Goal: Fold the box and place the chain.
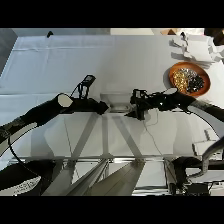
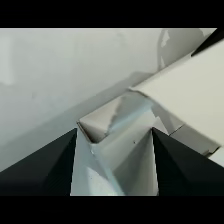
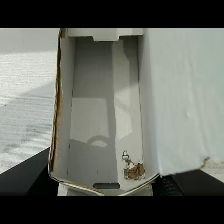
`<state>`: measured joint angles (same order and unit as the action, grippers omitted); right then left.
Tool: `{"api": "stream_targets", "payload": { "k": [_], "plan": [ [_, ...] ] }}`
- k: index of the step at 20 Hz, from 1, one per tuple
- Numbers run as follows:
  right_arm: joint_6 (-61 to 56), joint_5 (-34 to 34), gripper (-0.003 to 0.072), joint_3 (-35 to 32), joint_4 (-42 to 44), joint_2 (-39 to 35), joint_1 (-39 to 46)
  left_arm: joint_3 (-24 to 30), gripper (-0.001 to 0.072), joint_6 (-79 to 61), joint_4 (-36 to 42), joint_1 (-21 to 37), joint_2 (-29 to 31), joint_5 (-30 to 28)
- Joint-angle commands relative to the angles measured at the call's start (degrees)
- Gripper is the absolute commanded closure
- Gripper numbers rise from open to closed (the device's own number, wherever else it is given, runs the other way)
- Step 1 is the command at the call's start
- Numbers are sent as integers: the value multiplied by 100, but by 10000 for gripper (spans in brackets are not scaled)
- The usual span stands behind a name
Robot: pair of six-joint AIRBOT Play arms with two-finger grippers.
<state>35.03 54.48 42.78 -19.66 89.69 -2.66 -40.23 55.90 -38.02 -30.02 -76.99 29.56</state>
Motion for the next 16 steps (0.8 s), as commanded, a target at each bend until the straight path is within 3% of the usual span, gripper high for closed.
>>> {"api": "stream_targets", "payload": {
  "k": [1, 3, 9, 16],
  "plan": [
    [-2, 0, 148, 7, 0, -4, 0, -179, 214, 848, -890, -157, 4, -55],
    [-2, 0, 148, 4, 0, -4, 0, -372, 214, 1569, -1340, -179, 2, 107],
    [-2, 0, 148, 4, 0, -4, 0, -1043, 214, 4258, -3447, -302, -9, 1314],
    [-2, 0, 148, 7, 0, -4, 0, -1305, 214, 4854, -3340, -752, -138, 1338]
  ]
}}
